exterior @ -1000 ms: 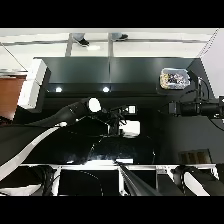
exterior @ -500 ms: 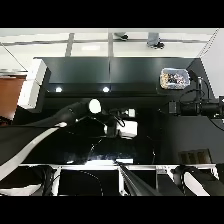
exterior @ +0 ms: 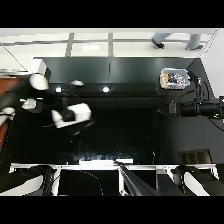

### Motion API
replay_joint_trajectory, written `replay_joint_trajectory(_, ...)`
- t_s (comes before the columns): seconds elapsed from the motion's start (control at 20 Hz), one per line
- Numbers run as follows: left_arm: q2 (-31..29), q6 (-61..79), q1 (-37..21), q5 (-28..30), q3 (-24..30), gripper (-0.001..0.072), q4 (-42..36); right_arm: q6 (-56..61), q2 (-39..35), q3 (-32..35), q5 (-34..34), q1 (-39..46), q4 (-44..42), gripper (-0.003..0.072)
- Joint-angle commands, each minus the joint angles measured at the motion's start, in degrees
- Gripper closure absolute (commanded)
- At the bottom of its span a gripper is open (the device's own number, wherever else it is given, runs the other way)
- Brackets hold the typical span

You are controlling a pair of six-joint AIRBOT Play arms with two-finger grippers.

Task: Fold the box and place the chain.

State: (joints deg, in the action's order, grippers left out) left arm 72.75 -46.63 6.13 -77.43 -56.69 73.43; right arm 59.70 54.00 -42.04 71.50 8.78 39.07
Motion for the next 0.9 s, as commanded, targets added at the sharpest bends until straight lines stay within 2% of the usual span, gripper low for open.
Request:
replay_joint_trajectory(0.0,-4.7,-8.0,-18.8,-5.5,1.8,0.0444,3.0,-0.3,0.0,0.0,-0.2,0.0,0.0,0.0673)
replay_joint_trajectory(0.15,-6.8,-12.8,-32.1,-2.8,2.0,0.0445,3.4,-0.6,0.0,0.0,-1.2,0.0,0.3,0.0673)
replay_joint_trajectory(0.35,-7.1,-9.1,-42.6,-0.3,2.0,0.0445,3.3,-0.6,0.0,0.0,-3.3,0.0,-0.1,0.0673)
replay_joint_trajectory(0.45,-7.1,-4.5,-46.6,0.9,2.0,0.0445,2.6,-0.6,0.0,0.0,-3.5,0.0,0.0,0.0673)
replay_joint_trajectory(0.65,-7.1,-6.3,-53.4,9.4,3.2,0.0445,-1.6,-0.6,0.0,0.0,-5.7,0.0,0.0,0.0673)
replay_joint_trajectory(0.85,-7.1,5.6,-53.1,16.4,7.6,0.0445,-2.9,-0.5,0.0,0.0,-7.8,0.0,-1.6,0.0673)
